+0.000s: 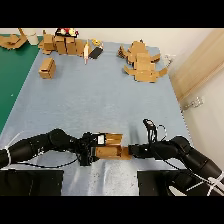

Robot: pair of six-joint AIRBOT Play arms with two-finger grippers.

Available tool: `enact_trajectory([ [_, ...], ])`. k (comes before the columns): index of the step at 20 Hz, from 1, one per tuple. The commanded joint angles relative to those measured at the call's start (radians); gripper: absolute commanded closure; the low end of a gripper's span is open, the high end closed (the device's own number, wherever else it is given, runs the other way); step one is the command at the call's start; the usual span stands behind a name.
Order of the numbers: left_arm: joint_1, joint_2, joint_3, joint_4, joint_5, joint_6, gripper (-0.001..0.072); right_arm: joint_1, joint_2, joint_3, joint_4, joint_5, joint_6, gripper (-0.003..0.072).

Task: Fold the box.

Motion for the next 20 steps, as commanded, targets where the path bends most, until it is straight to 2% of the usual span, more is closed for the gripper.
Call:
enact_trajectory([
  [1, -0.001, 0.000, 0.001, -0.002, 0.003, 0.000, 0.0416, 0.007, 0.040, 0.009, 0.031, 0.011, -0.006, 0.0686],
  [8, -0.001, 0.000, 0.001, -0.002, 0.003, 0.000, 0.0416, 0.008, 0.079, 0.010, 0.040, 0.005, -0.007, 0.0684],
  [12, -0.001, 0.000, 0.001, -0.002, 0.003, 0.000, 0.0416, 0.009, 0.079, 0.017, 0.050, 0.004, -0.018, 0.0650],
  [13, -0.001, 0.000, 0.001, -0.002, 0.003, 0.000, 0.0416, 0.013, 0.079, 0.026, 0.049, 0.005, -0.018, 0.0589],
  [15, -0.001, 0.000, 0.001, -0.002, 0.003, 0.000, 0.0416, 0.013, 0.079, 0.043, 0.061, 0.014, -0.028, 0.0553],
  [17, -0.001, 0.000, 0.001, -0.002, 0.003, 0.000, 0.0416, 0.013, 0.079, 0.059, 0.064, 0.014, -0.029, 0.0458],
  [20, -0.001, 0.000, 0.001, -0.002, 0.003, 0.000, 0.0416, 0.013, 0.079, 0.066, 0.065, 0.019, -0.029, 0.0458],
])
